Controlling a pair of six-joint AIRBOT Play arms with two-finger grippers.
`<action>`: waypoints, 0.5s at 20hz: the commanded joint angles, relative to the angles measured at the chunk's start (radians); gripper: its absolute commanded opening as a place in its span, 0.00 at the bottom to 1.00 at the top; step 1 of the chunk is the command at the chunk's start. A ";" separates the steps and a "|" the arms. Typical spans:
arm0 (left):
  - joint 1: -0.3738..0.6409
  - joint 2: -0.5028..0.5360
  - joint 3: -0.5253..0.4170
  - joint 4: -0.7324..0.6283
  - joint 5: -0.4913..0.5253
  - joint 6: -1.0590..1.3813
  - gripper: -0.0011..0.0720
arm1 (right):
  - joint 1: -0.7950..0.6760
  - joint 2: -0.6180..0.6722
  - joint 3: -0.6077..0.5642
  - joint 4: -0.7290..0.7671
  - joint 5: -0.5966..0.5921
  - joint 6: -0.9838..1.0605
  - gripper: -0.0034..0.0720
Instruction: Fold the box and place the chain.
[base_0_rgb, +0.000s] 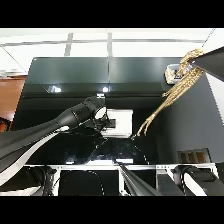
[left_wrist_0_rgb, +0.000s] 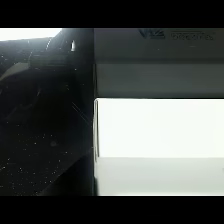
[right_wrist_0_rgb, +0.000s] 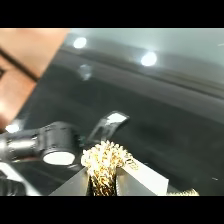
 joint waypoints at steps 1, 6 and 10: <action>0.000 0.001 0.000 0.000 0.000 0.000 0.05 | 0.035 -0.003 -0.003 0.042 0.007 0.015 0.06; 0.000 0.001 0.000 0.000 0.000 0.000 0.05 | 0.043 -0.017 -0.028 0.038 -0.027 0.016 0.06; 0.000 0.001 0.000 0.000 -0.002 0.000 0.05 | 0.140 -0.076 -0.035 0.035 -0.063 0.014 0.06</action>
